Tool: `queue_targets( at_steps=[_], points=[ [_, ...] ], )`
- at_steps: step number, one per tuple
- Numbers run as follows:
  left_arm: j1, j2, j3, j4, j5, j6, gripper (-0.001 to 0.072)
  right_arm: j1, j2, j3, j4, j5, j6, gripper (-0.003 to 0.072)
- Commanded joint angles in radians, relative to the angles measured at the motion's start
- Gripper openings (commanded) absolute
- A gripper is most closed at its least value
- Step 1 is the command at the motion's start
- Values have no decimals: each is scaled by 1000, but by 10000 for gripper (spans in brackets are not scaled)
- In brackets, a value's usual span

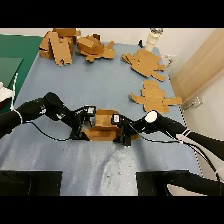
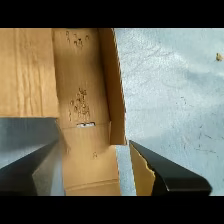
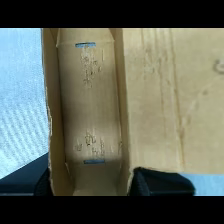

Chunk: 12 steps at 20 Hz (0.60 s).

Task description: Fold the box.

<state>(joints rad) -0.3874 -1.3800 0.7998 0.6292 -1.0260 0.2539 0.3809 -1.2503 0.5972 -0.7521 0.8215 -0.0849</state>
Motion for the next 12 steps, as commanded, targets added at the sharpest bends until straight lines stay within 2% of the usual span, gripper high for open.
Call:
queue_targets(
  at_steps=[1,2,3,7,8,9,12],
  points=[
    [-23,0,-1,0,14,-13,633,1,1,0,1,1,0,467],
    [-26,0,-1,7,10,-13,455,1,1,0,1,1,0,467],
    [-31,0,-1,8,10,-13,412,1,1,0,1,1,0,467],
    [-49,0,-1,10,19,-16,390,1,1,0,1,1,0,467],
    [-51,0,-1,17,24,-20,212,1,1,0,1,1,0,467],
    [-53,0,-1,22,33,-20,174,1,1,0,1,1,0,467],
    [-67,0,-1,22,73,-19,173,1,1,0,1,2,0,467]
  ],
)
